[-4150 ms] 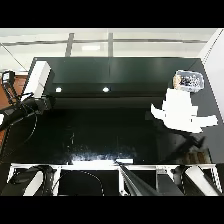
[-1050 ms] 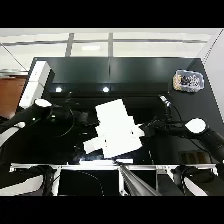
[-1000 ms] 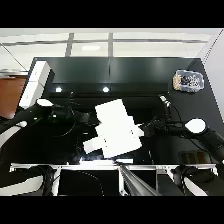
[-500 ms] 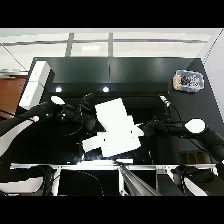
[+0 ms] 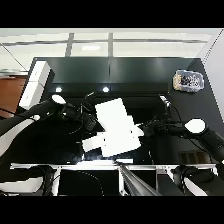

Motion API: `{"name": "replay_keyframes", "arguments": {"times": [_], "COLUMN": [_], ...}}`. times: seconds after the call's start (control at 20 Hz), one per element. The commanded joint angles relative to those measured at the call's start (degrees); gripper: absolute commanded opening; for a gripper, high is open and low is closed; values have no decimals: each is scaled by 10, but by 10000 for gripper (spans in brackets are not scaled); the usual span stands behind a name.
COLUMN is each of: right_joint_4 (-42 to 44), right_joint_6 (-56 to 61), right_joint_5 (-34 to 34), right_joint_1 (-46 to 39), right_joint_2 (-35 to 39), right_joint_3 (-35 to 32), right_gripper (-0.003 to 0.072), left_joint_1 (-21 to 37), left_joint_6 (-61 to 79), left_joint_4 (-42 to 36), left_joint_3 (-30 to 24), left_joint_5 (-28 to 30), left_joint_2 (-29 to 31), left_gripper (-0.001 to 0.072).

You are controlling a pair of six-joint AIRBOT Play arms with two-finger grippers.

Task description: Fold the box and place the chain.

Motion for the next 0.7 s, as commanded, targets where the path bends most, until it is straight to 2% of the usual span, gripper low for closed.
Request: {"name": "replay_keyframes", "arguments": {"times": [0.0,0.25,0.4,0.45,0.55,0.65], "right_joint_4": [0,0,-1,-2,-2,-2], "right_joint_6": [0,0,0,0,0,0], "right_joint_5": [0,0,0,0,0,1], "right_joint_1": [0,0,0,0,0,0], "right_joint_2": [0,0,0,0,0,0], "right_joint_3": [0,0,0,0,0,0], "right_gripper": [42,42,43,42,43,43], "left_joint_1": [0,-1,-5,-9,-9,-8], "left_joint_6": [17,26,25,26,26,26], "left_joint_4": [2,2,2,2,4,10], "left_joint_3": [7,13,28,34,42,51], "left_joint_5": [1,-3,-33,-38,-38,-38], "left_joint_2": [-3,-16,-43,-51,-56,-56], "left_gripper": [494,482,459,342,236,77]}}
